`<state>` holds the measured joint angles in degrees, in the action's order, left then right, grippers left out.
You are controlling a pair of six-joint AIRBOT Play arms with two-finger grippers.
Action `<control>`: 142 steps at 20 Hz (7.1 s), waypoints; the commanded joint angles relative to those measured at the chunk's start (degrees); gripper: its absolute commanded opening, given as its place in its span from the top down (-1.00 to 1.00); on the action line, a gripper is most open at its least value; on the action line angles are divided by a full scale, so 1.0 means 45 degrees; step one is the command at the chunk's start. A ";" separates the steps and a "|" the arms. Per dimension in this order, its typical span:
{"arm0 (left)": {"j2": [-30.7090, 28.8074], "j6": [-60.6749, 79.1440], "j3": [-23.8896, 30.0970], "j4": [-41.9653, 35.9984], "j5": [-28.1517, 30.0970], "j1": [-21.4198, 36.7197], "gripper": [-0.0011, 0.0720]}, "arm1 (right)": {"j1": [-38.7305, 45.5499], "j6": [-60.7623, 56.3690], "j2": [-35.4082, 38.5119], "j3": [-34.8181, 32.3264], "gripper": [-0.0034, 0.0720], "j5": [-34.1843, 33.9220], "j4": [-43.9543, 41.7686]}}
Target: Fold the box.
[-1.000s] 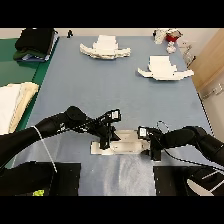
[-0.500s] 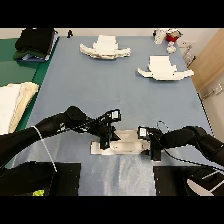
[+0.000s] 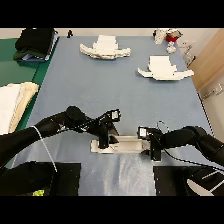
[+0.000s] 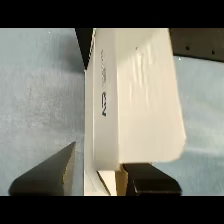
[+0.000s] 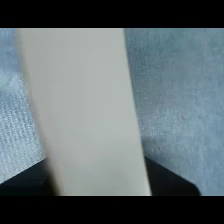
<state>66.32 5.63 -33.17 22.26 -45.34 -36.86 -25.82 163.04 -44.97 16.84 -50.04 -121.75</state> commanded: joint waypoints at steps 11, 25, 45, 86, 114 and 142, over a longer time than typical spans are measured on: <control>-0.3803 -1.0530 -0.0005 0.4668 -0.3944 0.0758 0.93 | 0.0000 0.0005 0.0010 0.0000 -0.54 0.0005 -0.0034; -0.1282 -1.3775 -0.2055 0.1821 0.0481 -0.1792 0.93 | 0.0000 0.0010 0.0010 0.0000 -0.54 0.0024 -0.0029; 0.2074 -1.6597 -0.2127 0.3551 0.1443 -0.1103 0.93 | 0.0000 0.0019 0.0010 0.0000 -0.54 0.0044 0.0253; -0.2807 -0.1987 0.1535 0.4148 0.1088 -0.0782 -0.46 | 0.0000 0.0010 0.0010 0.0000 -0.54 0.0015 0.0248; -0.1156 -0.0933 0.1486 0.1190 0.3264 -0.2443 -0.45 | 0.0000 0.0015 0.0010 0.0000 -0.54 0.0015 0.0253; -0.2817 -1.9045 0.3045 0.3973 0.1768 -0.0495 0.93 | 0.0000 0.0015 0.0010 0.0000 -0.54 0.0015 0.0253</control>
<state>49.28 -82.26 -19.99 46.85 -43.38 -34.22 -25.82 163.09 -44.97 16.84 -50.00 -120.62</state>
